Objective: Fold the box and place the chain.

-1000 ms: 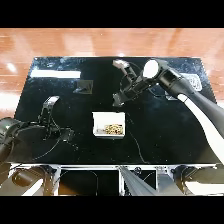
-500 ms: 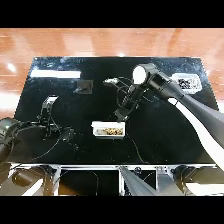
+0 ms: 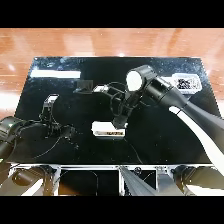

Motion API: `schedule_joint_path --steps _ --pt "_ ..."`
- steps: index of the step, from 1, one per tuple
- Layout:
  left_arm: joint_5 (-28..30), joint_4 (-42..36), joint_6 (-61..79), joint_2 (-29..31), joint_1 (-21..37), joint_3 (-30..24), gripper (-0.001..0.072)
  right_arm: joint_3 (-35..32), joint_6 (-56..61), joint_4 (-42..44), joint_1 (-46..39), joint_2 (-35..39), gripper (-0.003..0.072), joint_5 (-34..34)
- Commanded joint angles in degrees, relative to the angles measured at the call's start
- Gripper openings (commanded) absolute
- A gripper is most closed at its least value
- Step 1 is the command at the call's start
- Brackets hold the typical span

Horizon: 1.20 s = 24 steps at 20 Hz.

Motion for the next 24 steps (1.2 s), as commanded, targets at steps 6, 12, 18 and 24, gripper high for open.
schedule_joint_path --steps 6,12,18,24 --pt "-0.79 0.00 -0.02 -0.59 -0.04 0.00 0.0559 -0.02 -1.14 -3.28 6.56 0.28 0.0720 -4.46" --pt "-0.81 0.00 0.00 -0.61 -0.04 0.00 0.0559 -0.66 -0.48 -8.68 8.26 -0.26 0.0720 -8.79" --pt "-0.70 2.69 1.20 -0.59 0.07 0.00 0.0559 -0.66 -2.73 -9.44 8.09 -0.96 0.0720 -7.80" --pt "0.52 3.15 1.20 -0.61 0.24 0.00 0.0559 -1.88 -8.68 -8.41 7.39 -1.20 0.0720 -6.47"
